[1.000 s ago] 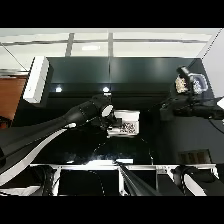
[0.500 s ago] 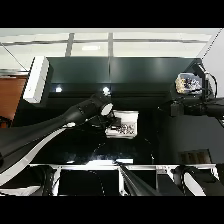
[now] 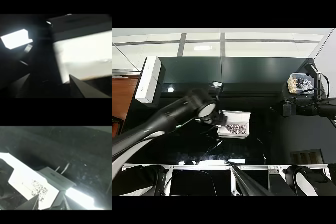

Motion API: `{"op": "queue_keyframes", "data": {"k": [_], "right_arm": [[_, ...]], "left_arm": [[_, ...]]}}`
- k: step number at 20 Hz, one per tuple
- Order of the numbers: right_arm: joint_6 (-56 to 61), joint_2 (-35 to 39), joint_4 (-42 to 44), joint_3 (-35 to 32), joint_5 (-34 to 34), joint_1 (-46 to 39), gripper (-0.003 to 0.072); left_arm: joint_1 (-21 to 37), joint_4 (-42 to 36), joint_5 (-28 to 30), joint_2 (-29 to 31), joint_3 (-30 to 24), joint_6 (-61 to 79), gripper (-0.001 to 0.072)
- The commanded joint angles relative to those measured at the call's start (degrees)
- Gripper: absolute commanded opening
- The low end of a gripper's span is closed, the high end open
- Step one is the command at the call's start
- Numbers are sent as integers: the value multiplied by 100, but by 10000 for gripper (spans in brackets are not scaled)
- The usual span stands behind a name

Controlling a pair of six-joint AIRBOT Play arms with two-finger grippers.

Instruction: Fold the box and place the chain.

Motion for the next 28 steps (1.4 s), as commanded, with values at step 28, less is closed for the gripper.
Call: {"op": "queue_keyframes", "data": {"k": [28], "right_arm": [[577, 4, 0, 0, -518, 9, 376]], "left_arm": [[2559, -6304, 2216, -540, -2671, 14185, 714]]}}
